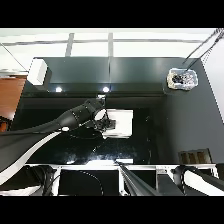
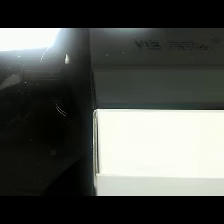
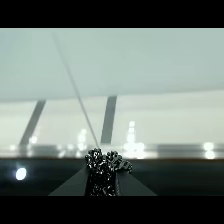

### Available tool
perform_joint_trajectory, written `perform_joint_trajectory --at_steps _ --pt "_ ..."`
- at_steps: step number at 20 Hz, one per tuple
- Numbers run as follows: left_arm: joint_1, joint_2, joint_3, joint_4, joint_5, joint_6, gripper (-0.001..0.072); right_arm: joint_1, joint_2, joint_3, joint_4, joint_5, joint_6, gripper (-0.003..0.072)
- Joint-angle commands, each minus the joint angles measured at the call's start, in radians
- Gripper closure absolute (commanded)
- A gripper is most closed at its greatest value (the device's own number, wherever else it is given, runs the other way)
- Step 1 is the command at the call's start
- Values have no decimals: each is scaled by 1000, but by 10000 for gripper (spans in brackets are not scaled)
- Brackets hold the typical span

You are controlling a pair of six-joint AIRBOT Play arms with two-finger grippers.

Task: Fold the box and place the chain.

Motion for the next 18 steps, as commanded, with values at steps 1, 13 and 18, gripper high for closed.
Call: perform_joint_trajectory --at_steps 1,13,18 --pt "1 0 1 0 1 0 678 27 137 -200 59 90 -60 643" --pt "1 0 1 0 0 0 678 520 177 -686 190 198 -151 644" --pt "1 0 1 0 0 0 678 552 178 -747 158 191 -151 643"
